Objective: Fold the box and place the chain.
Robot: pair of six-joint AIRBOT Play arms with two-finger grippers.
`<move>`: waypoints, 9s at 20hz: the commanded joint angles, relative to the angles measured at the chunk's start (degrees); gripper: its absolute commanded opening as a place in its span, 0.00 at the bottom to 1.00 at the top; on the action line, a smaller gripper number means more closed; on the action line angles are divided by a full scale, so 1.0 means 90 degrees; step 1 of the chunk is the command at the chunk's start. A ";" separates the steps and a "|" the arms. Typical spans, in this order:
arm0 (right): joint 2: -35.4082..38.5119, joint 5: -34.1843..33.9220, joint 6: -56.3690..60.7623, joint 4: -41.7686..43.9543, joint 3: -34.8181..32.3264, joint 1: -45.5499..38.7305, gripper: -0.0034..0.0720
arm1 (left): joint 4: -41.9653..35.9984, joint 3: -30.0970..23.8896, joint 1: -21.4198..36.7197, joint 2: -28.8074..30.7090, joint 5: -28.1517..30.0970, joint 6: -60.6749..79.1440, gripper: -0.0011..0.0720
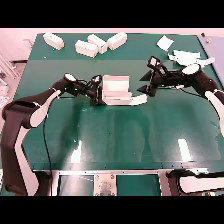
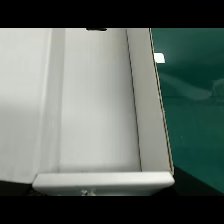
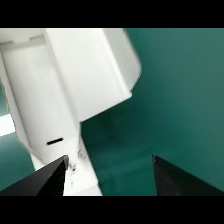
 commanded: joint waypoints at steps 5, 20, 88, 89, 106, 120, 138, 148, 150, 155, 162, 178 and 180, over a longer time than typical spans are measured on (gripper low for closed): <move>-0.0136 0.0034 -0.0935 0.0046 -0.0741 -0.0010 0.87 | -0.0002 0.0002 0.0002 -0.0002 0.0002 0.0002 0.58; -0.0549 -0.0561 -0.2297 0.0546 -0.0729 0.0393 0.83 | -0.0005 0.0002 0.0002 0.0000 0.0007 0.0002 0.58; -0.0593 0.0279 -0.2251 0.1593 -0.0401 0.0474 0.05 | -0.0007 0.0002 0.0002 0.0000 0.0015 0.0002 0.58; -0.0461 0.0279 -0.2123 0.1535 -0.0398 0.0413 0.05 | -0.0007 0.0002 0.0002 -0.0002 0.0015 0.0002 0.58; 0.0136 0.0425 0.5719 -0.1081 -0.0389 -0.1331 0.05 | -0.0007 0.0002 0.0002 0.0000 0.0017 0.0002 0.58; -0.1059 0.0459 0.5952 -0.0668 -0.0381 0.0051 0.05 | -0.0010 0.0002 0.0002 0.0000 0.0017 0.0002 0.58; -0.1066 0.0835 0.6368 -0.0665 0.1047 0.0593 0.30 | -0.0007 0.0002 0.0002 0.0000 0.0017 0.0002 0.58; -0.1066 0.0906 0.6533 -0.0704 0.1047 0.0835 0.50 | -0.0007 0.0002 0.0002 0.0000 0.0017 0.0002 0.58; -0.1066 0.0906 0.6727 -0.0991 0.1047 0.0835 0.51 | -0.0007 0.0002 0.0002 0.0000 0.0017 0.0002 0.58; -0.1066 0.0886 0.7242 -0.1596 0.1047 0.0843 0.58 | -0.0010 0.0002 0.0002 0.0000 0.0012 0.0002 0.58; -0.1066 0.0865 0.7410 -0.1525 0.1047 0.1161 0.65 | -0.0012 0.0002 0.0002 0.0000 0.0010 0.0002 0.58; -0.1066 0.0969 0.8412 -0.2239 0.1212 0.1229 0.75 | -0.0012 0.0002 0.0002 0.0000 0.0007 0.0002 0.58; -0.1066 0.0991 0.8578 -0.2237 0.1205 0.1333 0.75 | -0.0012 0.0002 0.0002 0.0000 0.0010 0.0002 0.58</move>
